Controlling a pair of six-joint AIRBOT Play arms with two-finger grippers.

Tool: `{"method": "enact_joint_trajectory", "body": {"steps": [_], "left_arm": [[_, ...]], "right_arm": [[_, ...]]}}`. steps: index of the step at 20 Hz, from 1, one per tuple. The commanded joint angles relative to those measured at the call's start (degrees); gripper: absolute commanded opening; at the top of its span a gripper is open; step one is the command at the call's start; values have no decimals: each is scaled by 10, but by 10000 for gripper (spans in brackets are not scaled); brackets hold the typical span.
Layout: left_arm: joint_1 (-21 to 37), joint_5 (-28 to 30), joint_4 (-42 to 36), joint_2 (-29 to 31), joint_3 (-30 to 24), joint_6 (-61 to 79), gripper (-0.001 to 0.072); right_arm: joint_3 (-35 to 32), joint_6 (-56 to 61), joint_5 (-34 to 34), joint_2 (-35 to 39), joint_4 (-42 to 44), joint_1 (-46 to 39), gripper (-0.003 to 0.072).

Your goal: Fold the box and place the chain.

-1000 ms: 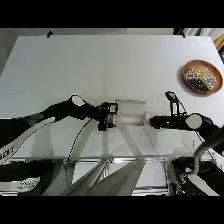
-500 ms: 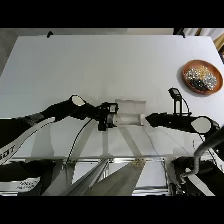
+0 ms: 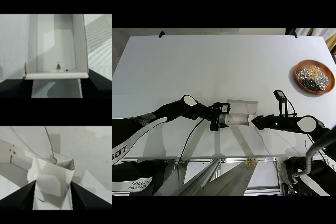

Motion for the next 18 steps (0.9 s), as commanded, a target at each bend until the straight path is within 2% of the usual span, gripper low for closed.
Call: {"method": "enact_joint_trajectory", "body": {"steps": [1, 7, 10, 13, 18], "left_arm": [[0, 0, 0, 0, 0, 0, 256], [0, 0, 0, 0, 0, 0, 256], [0, 0, 0, 0, 0, 0, 256], [0, 0, 0, 0, 0, 0, 256], [0, 0, 0, 0, 0, 0, 256]], "right_arm": [[0, 4, -3, -6, 5, 7, 482], [22, 21, 7, -6, -5, 7, 482], [41, 59, 26, -13, -39, 7, 481], [79, 83, 49, -40, -83, 27, 481], [133, 101, 61, -113, -103, 81, 482]]}}
